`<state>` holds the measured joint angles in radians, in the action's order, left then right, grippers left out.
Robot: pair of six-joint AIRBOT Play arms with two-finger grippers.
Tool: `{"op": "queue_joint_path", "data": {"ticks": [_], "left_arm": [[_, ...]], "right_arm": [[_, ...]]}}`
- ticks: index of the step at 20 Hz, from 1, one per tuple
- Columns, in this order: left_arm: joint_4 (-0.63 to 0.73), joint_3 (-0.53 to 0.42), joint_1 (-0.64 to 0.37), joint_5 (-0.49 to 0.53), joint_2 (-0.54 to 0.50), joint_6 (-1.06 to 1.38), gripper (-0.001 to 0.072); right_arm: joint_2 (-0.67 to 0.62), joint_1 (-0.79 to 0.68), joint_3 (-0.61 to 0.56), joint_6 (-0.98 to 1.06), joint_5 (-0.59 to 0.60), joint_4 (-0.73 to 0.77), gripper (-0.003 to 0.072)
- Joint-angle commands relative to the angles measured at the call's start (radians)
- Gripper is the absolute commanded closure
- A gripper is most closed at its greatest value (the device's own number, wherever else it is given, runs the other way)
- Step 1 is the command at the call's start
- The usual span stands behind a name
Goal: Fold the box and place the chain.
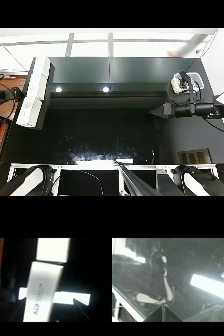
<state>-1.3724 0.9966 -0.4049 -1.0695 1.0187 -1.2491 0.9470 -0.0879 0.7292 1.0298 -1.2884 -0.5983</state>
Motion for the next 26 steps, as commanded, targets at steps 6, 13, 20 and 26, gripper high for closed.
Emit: {"op": "queue_joint_path", "data": {"ticks": [6,13,20,26], "left_arm": [[0.314,-0.295,0.241,0.005,-0.514,-0.071,0.0683],[0.272,-0.518,0.335,0.033,-0.690,-0.153,0.0682],[0.289,-0.518,0.335,0.041,-0.689,-0.154,0.0682],[0.289,-0.518,0.335,0.041,-0.689,-0.154,0.0682]], "right_arm": [[-0.357,-0.005,-0.139,0.094,0.312,-0.325,0.0641],[-0.363,-0.005,-0.218,0.092,0.294,-0.354,0.0643],[-0.363,-0.005,-0.218,0.092,0.290,-0.352,0.0643],[-0.363,-0.005,-0.218,0.092,0.290,-0.352,0.0642]]}}
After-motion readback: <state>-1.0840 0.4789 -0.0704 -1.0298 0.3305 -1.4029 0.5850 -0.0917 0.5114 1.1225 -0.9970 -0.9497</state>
